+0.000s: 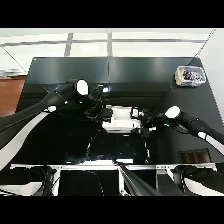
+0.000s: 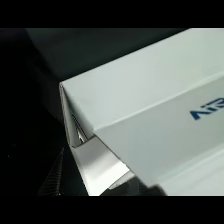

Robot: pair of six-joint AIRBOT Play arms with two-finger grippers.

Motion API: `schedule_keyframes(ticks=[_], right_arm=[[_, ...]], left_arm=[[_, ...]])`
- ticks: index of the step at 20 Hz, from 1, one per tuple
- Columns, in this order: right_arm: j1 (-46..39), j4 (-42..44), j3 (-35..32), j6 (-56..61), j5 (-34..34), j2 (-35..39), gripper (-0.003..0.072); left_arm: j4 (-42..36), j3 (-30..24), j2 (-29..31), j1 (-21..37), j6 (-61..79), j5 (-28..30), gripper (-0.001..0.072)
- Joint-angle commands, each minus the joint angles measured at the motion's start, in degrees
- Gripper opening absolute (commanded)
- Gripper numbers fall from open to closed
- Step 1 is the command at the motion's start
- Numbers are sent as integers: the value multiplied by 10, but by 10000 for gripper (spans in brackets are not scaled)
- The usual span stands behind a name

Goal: Fold the box and place the chain.

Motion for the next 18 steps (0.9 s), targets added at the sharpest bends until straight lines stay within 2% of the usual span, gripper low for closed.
schedule_keyframes(ticks=[1,4,10,12,13,14,18], right_arm=[[0,0,0,0,1,0,419],[0,0,0,0,0,0,419],[0,0,0,0,0,0,419],[0,0,0,0,0,0,419],[0,0,0,0,0,0,419],[0,0,0,0,0,0,419],[0,0,0,0,0,0,419]], left_arm=[[54,1,0,-6,-46,27,500],[100,1,0,-30,-82,37,500],[103,12,0,-69,-87,40,499],[103,13,0,-70,-97,40,439],[103,13,0,-72,-98,40,366],[102,13,0,-75,-98,41,336],[122,18,0,-94,-128,43,331]])
